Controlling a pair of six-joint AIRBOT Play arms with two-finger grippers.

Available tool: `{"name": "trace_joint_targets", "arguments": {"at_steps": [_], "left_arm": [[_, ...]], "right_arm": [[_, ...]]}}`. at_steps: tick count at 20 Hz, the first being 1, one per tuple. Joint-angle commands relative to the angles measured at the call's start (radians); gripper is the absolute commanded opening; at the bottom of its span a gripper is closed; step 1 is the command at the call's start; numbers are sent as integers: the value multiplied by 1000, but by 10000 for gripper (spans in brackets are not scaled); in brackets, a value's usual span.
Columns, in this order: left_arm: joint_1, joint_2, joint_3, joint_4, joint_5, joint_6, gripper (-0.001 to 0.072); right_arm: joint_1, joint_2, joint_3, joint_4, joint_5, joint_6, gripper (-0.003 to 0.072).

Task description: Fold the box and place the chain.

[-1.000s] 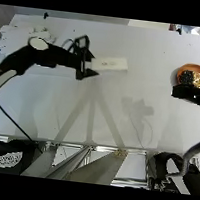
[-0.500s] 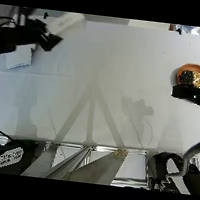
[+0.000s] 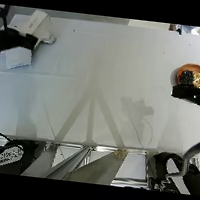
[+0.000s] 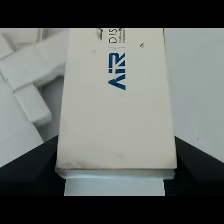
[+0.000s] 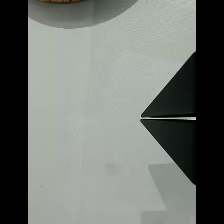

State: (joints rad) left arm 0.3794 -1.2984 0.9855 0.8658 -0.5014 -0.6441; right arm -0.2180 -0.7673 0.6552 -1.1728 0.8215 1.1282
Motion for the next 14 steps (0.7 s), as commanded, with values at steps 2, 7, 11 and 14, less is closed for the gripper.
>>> {"name": "trace_joint_targets", "arguments": {"at_steps": [2, 7, 11, 14], "left_arm": [[-2, -111, -88, 12, -3, -48, 5], [-84, -216, -94, 9, 116, -48, 87], [-120, -224, -94, 11, 118, -47, 574], [-117, -201, -94, 49, 45, -48, 702]], "right_arm": [[0, 1, 1, 0, 0, 0, 11], [0, 1, 1, 0, 0, 0, 11], [0, 1, 1, 0, 0, 0, 11], [0, 1, 1, 0, 0, 0, 11]]}}
